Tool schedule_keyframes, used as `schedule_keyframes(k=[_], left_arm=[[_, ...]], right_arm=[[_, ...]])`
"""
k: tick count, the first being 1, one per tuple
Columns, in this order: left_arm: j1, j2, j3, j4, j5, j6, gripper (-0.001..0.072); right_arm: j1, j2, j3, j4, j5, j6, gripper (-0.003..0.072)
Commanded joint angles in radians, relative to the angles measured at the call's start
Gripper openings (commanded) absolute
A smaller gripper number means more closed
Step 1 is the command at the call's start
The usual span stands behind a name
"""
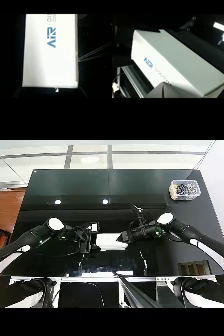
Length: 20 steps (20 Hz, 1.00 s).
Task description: Fold the box and place the chain.
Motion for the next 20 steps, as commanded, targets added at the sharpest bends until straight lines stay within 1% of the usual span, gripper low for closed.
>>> schedule_keyframes(k=[1, 2, 3, 4, 5, 7, 8, 10, 12, 14, 16, 17, 20], left_arm=[[0.0, 0.0, 0.002, 0.0, 0.003, -0.007, 0.0487], [0.0, 0.002, 0.01, 0.011, -0.006, -0.056, 0.0493], [0.0, 0.008, 0.021, 0.035, -0.009, -0.102, 0.0554], [0.0, 0.023, 0.034, 0.066, -0.018, -0.116, 0.072], [0.0, 0.043, 0.045, 0.101, -0.023, -0.137, 0.072], [0.003, 0.098, 0.068, 0.199, -0.028, -0.198, 0.072], [0.013, 0.124, 0.077, 0.201, -0.035, -0.223, 0.072], [0.008, 0.168, 0.102, 0.138, -0.079, -0.229, 0.072], [-0.045, 0.173, 0.138, 0.094, -0.069, -0.23, 0.072], [-0.116, 0.151, 0.176, 0.086, -0.029, -0.232, 0.072], [-0.162, 0.083, 0.211, 0.086, 0.003, -0.239, 0.0717], [-0.174, 0.036, 0.234, 0.087, 0.001, -0.262, 0.0716], [-0.175, -0.074, 0.306, 0.086, -0.064, -0.325, 0.0716]], right_arm=[[-0.002, 0.002, 0.02, -0.027, 0.048, 0.021, 0.0014], [-0.006, 0.011, 0.047, -0.043, 0.095, 0.022, 0.0014], [-0.019, 0.028, 0.084, -0.06, 0.151, 0.021, 0.0014], [-0.039, 0.054, 0.12, -0.083, 0.2, 0.021, 0.0014], [-0.071, 0.091, 0.157, -0.126, 0.243, 0.022, 0.0014], [-0.163, 0.181, 0.19, -0.223, 0.287, 0.033, 0.0014], [-0.219, 0.224, 0.19, -0.273, 0.291, 0.056, 0.0014], [-0.33, 0.279, 0.19, -0.364, 0.292, 0.109, 0.0014], [-0.416, 0.285, 0.19, -0.369, 0.29, 0.124, 0.0014], [-0.449, 0.285, 0.189, -0.369, 0.267, 0.124, 0.0014], [-0.451, 0.285, 0.188, -0.369, 0.245, 0.124, 0.0014], [-0.451, 0.285, 0.188, -0.367, 0.244, 0.124, 0.0014], [-0.451, 0.285, 0.188, -0.367, 0.248, 0.125, 0.0014]])
